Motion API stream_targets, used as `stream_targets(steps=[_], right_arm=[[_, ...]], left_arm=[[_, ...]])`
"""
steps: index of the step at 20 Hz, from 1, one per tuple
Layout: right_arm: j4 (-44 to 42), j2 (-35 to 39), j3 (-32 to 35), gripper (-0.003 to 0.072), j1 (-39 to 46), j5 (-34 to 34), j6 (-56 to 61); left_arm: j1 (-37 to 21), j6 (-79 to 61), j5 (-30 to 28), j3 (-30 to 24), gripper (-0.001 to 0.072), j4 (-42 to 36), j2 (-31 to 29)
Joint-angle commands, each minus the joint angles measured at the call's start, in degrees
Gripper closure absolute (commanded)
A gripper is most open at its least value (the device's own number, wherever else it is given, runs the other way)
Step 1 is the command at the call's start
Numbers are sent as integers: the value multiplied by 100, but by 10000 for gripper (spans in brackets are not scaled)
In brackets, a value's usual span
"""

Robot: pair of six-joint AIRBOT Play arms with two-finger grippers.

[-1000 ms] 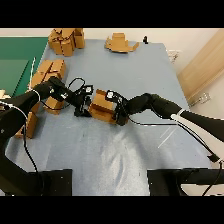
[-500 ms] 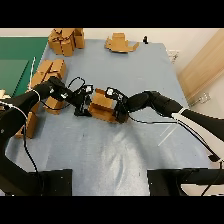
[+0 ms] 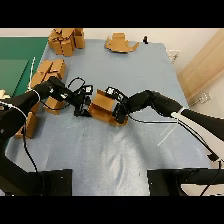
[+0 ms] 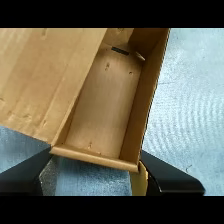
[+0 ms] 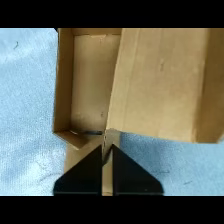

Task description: Fold the box.

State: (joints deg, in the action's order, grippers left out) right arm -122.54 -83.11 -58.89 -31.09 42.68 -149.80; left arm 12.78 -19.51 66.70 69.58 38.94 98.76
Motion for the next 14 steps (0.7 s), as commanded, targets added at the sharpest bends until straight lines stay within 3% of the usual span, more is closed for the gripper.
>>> stream_targets(steps=[1, 14], right_arm=[[-157, -13, -9, 677, -2, -39, 42], [-133, -9, -166, 677, 0, -417, 240]], left_arm=[[4, 4, -26, 4, 187, -20, 2], [4, 4, -26, 4, 187, -20, 2]])
